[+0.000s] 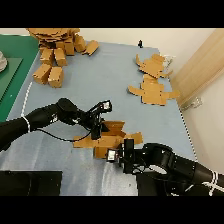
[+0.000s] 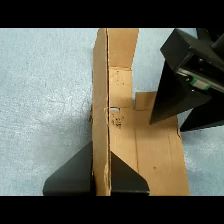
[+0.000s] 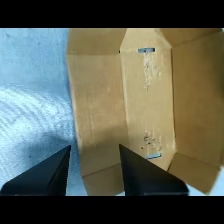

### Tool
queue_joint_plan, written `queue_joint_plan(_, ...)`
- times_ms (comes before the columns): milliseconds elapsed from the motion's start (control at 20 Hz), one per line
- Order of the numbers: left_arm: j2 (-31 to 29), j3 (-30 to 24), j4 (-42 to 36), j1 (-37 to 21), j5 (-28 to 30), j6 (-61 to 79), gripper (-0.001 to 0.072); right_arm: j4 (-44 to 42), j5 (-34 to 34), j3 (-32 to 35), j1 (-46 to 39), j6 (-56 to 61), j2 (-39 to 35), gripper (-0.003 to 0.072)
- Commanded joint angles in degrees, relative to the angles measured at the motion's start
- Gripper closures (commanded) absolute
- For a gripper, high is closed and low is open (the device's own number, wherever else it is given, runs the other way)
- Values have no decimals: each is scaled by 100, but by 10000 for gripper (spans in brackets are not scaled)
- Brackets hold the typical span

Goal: Fold the box.

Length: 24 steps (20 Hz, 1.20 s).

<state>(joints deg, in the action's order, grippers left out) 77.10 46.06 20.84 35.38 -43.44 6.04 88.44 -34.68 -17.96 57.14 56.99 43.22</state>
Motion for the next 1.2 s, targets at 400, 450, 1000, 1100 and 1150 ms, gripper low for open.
queue_joint_plan(400, 4, -4, 0, -2, -7, 2, 697, 1556, 275, -168, -151, 1652, -245, 207)
queue_joint_plan(450, 4, -4, 0, -2, -7, 2, 696, 1526, 190, -168, -151, 1652, -247, 207)
queue_joint_plan(1000, 4, -4, 0, -2, -7, 2, 696, 1615, 68, -175, -149, 1803, -258, 205)
queue_joint_plan(1100, 4, -4, 0, -2, -4, 2, 696, 1464, -28, -201, -149, 1897, -260, -33)
queue_joint_plan(1150, 4, -4, 0, -2, -4, 2, 697, 1303, -98, -223, -153, 1827, -258, -33)
